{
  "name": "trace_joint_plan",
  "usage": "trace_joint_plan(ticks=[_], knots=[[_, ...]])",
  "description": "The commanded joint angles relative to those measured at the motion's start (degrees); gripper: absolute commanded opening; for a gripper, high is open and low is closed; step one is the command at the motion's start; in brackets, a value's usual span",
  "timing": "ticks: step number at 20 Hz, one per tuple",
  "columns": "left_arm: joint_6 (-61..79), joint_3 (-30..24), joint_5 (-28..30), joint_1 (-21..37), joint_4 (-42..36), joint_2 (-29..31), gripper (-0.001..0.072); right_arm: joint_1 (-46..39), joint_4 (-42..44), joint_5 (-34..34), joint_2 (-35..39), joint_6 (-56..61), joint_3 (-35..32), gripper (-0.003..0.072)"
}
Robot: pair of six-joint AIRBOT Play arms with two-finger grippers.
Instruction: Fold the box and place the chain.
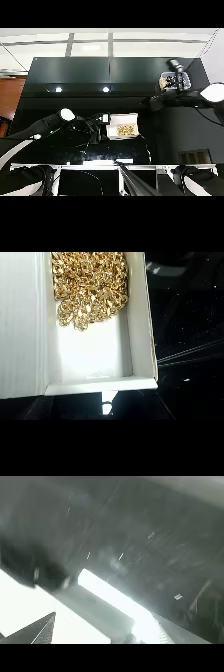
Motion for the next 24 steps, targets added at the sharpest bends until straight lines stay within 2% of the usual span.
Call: trace_joint_plan(ticks=[1,7,11,16,22,23,24], knots=[[-0.04,0.02,0.13,0.0,0.04,-0.02,0.0322,2.58,0.74,9.46,-7.13,-15.74,0.61,0.0715],[-0.04,0.02,0.15,0.0,0.04,-0.02,0.0322,3.48,0.87,14.14,-7.37,-29.09,0.59,0.0715],[-0.04,0.02,0.13,0.0,0.02,-0.02,0.0322,6.56,-0.44,14.16,-7.5,-34.21,0.04,0.0715],[-0.04,0.02,0.13,0.0,0.04,-0.02,0.0322,12.39,-0.7,11.37,-7.96,-35.87,-0.26,0.0715],[-0.04,0.02,0.13,0.0,0.02,-0.02,0.0322,12.74,-4.52,10.8,-7.96,-35.8,-0.24,0.071],[-0.04,0.02,0.13,0.0,0.04,-0.02,0.0322,12.76,-4.48,10.88,-7.96,-35.8,-0.24,0.0584],[-0.04,0.02,0.13,0.0,0.02,-0.02,0.0322,12.74,-4.26,11.04,-7.93,-35.8,-0.24,0.049]])
